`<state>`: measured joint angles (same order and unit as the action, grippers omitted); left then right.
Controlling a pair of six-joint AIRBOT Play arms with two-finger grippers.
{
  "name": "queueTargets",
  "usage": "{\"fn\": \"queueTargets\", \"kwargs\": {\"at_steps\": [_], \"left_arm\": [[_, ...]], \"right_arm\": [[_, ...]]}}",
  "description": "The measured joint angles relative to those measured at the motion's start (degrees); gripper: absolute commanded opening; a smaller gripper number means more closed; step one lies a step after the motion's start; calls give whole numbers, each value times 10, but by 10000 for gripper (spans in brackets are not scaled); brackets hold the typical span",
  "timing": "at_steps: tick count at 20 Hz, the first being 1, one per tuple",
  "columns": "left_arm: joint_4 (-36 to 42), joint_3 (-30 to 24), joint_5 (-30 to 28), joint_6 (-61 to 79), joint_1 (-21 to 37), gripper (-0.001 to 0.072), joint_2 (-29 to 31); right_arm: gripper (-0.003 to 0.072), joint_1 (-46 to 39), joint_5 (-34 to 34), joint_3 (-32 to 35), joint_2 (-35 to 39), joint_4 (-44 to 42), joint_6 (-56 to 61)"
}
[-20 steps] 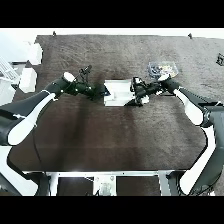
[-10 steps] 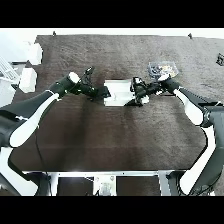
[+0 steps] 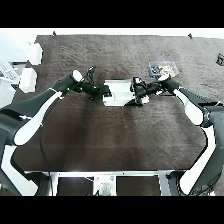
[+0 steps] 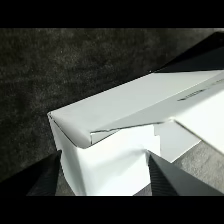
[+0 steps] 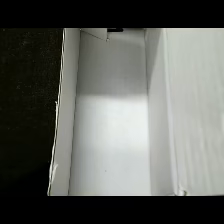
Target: Fold the box and place the chain.
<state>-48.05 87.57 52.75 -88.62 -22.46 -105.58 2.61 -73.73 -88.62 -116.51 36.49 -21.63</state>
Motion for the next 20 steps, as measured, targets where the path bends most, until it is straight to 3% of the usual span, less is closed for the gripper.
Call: {"fn": "queueTargets", "kwargs": {"at_steps": [8,9,10,11,20], "left_arm": [[-14,20,31,-26,0,594,-7],[-13,21,32,-27,0,510,-7],[-13,21,32,-27,0,355,-7],[-15,21,32,-29,0,291,-7],[-10,22,20,-29,-8,291,-7]], "right_arm": [[539,0,0,0,0,0,0],[539,0,0,0,0,0,0],[539,0,0,0,0,0,0],[540,0,0,0,0,0,0],[540,0,0,0,0,1,1]]}}
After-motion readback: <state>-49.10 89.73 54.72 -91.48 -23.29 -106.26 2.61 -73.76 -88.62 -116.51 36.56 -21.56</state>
